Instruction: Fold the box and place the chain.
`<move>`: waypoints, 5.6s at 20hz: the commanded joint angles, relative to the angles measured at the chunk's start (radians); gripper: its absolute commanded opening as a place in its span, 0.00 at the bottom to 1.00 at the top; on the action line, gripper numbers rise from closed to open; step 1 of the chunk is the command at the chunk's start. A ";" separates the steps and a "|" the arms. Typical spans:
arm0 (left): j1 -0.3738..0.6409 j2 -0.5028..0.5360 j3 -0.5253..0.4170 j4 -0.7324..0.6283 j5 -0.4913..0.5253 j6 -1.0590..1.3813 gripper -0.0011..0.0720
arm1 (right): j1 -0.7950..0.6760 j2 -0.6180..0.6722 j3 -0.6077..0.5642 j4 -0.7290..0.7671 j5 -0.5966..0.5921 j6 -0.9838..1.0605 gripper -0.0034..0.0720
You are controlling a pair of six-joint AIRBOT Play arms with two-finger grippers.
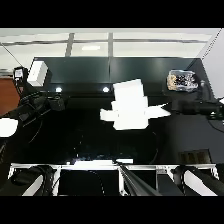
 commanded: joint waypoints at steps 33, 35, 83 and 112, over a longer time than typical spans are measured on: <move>0.068 -1.005 0.464 -0.631 -0.910 0.857 0.93 | 0.293 0.089 -0.242 0.364 -0.224 -0.304 0.07; 0.060 -1.014 0.490 -0.563 -0.909 0.867 0.76 | 0.293 0.089 -0.241 0.353 -0.220 -0.294 0.07; -0.225 -0.769 0.288 -0.591 -0.299 1.712 0.05 | 0.587 0.088 -0.131 -0.187 -0.235 -0.591 1.00; -0.225 -0.821 0.288 -0.595 -0.355 1.713 0.05 | 0.737 0.046 -0.111 -0.236 -0.500 -0.741 1.00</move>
